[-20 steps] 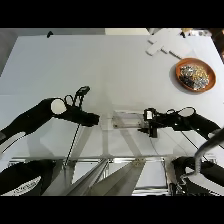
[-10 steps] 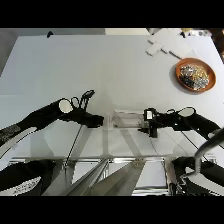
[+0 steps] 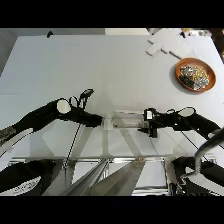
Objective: Fold the box and place the chain.
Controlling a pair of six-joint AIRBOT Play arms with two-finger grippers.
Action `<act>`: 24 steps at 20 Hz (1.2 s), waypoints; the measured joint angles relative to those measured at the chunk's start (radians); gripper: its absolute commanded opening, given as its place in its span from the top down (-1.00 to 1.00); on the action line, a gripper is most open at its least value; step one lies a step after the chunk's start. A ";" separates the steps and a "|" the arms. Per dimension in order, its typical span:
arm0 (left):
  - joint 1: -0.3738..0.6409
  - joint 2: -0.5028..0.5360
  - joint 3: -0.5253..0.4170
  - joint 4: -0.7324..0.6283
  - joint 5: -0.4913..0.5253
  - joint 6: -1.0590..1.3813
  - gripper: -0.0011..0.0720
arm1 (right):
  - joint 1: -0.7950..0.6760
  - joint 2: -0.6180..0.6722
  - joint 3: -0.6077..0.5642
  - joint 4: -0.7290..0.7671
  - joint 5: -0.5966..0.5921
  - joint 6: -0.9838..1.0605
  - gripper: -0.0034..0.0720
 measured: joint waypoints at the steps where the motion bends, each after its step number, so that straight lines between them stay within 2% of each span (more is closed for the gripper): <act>1: 0.000 -0.003 0.000 0.003 0.004 -0.006 0.96 | 0.000 0.000 0.000 0.000 0.000 0.000 -0.14; 10: -0.018 -0.042 0.000 -0.003 0.053 -0.026 0.96 | 0.000 0.000 0.000 0.000 0.000 0.000 -0.14; 18: -0.029 -0.034 0.001 -0.105 0.064 0.066 0.93 | 0.000 0.000 0.000 0.000 0.000 0.000 -0.14; 19: -0.031 -0.025 0.002 -0.114 0.066 0.075 0.91 | 0.000 0.000 0.000 0.000 0.000 0.000 -0.14; 21: -0.031 -0.002 0.002 -0.130 0.071 0.088 0.71 | 0.000 0.000 0.000 0.000 0.000 0.000 -0.14; 23: -0.032 0.024 0.002 -0.145 0.078 0.095 0.71 | 0.000 0.000 0.000 0.000 0.000 0.000 -0.14; 24: -0.034 0.034 0.002 -0.157 0.080 0.098 0.62 | 0.000 0.000 0.000 0.000 0.000 0.000 -0.14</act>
